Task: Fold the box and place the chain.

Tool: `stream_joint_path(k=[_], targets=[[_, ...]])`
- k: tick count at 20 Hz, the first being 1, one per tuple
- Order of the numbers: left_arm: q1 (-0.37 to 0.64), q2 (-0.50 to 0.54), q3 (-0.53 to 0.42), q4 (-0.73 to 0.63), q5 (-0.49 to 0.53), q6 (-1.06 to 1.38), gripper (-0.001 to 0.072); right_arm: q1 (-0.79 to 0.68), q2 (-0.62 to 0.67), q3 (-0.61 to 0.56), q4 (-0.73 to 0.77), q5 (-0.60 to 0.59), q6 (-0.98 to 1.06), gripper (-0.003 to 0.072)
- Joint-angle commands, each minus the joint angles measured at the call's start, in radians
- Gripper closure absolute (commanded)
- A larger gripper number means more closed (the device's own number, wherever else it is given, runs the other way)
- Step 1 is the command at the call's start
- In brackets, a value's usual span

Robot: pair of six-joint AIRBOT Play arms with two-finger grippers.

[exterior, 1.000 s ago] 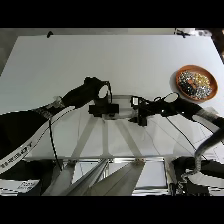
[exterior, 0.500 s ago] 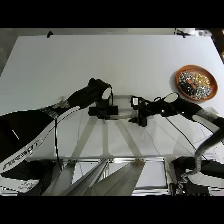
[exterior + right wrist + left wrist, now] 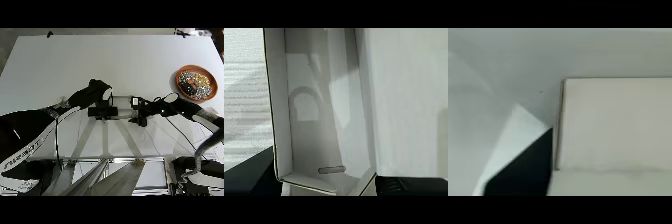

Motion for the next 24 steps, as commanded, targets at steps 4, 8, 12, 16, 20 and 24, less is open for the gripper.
stream_joint_path(k=[4, 8, 12, 16, 20, 24], targets=[[0.001, 0.0, 0.001, 0.0, -0.011, 0.01, 0.0705, -0.001, 0.001, 0.001, 0.001, -0.001, 0.0, 0.0372], [0.001, 0.008, 0.001, -0.056, -0.01, 0.155, 0.0674, -0.001, 0.001, 0.001, 0.001, -0.001, 0.0, 0.0372], [0.008, 0.041, 0.001, -0.047, -0.01, 0.192, 0.0231, -0.001, 0.001, 0.001, 0.001, -0.001, 0.0, 0.0371], [0.031, 0.091, 0.001, -0.05, -0.011, 0.253, 0.0173, -0.001, 0.001, 0.001, 0.0, -0.001, 0.0, 0.0372], [0.06, 0.192, 0.0, -0.055, -0.008, 0.451, 0.0011, -0.001, 0.001, 0.001, 0.001, -0.001, 0.0, 0.0372], [0.123, 0.347, -0.04, -0.101, -0.036, 0.76, 0.0013, -0.001, 0.001, 0.001, 0.001, -0.001, 0.0, 0.0372]])
